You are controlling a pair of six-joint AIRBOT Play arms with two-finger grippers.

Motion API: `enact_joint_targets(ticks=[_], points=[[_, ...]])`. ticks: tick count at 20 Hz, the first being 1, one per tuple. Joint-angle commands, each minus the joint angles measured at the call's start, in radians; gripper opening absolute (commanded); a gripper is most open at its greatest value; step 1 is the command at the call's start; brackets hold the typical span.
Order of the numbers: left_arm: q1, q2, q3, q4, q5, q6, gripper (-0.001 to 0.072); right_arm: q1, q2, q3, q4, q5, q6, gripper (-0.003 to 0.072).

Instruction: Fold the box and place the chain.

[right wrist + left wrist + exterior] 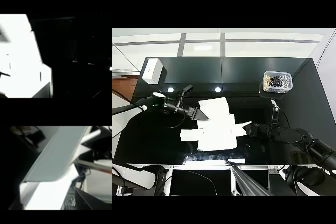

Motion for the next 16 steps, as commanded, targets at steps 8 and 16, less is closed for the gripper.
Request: enact_joint_targets(ticks=[8,16], points=[[-0.011,-0.016,0.023,0.055,-0.086,0.113,0.0555,0.000,0.000,0.000,0.000,0.000,0.000,0.0022],[-0.032,-0.016,0.064,0.134,-0.111,0.115,0.0491,0.000,0.000,0.000,-0.015,-0.002,0.001,0.0022]])
